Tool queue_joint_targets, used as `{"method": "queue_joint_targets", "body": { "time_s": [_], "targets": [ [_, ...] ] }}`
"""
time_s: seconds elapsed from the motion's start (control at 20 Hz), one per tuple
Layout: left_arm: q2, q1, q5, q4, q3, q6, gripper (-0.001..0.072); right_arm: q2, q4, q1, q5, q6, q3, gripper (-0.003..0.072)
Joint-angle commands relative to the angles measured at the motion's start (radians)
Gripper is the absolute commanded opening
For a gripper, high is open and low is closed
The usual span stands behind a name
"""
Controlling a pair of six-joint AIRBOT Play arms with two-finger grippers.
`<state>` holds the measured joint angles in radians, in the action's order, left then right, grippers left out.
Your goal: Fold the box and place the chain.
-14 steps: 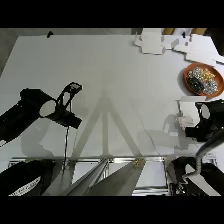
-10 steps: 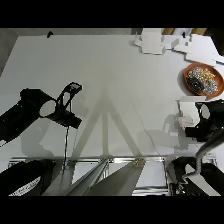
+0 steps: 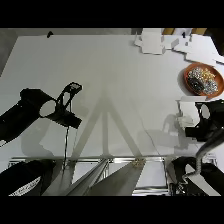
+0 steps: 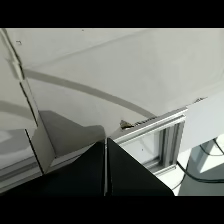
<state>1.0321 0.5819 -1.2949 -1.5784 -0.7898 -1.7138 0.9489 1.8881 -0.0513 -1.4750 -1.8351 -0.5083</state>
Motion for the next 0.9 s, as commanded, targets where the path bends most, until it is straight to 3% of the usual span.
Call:
{"method": "queue_joint_targets", "body": {
  "time_s": [0.0, 0.4, 0.55, 0.7, 0.85],
  "targets": [
    [-0.001, -0.001, 0.000, 0.000, 0.000, 0.000, 0.0010, 0.001, 0.000, -0.001, 0.113, 0.000, 0.000, 0.0022],
    [-0.001, -0.001, 0.000, 0.000, 0.000, 0.000, 0.0010, 0.001, -0.008, -0.001, 0.142, 0.025, -0.004, 0.0023],
    [-0.001, -0.001, 0.000, 0.000, 0.000, 0.000, 0.0010, 0.001, 0.007, -0.001, 0.103, 0.114, -0.082, 0.0023],
    [-0.001, -0.001, 0.000, 0.000, 0.000, 0.000, 0.0010, 0.001, 0.129, -0.001, 0.093, 0.144, -0.198, 0.0021],
    [-0.001, -0.001, 0.000, 0.000, 0.000, 0.000, 0.0010, 0.002, 0.286, -0.031, 0.186, 0.201, -0.218, 0.0020]
  ]
}}
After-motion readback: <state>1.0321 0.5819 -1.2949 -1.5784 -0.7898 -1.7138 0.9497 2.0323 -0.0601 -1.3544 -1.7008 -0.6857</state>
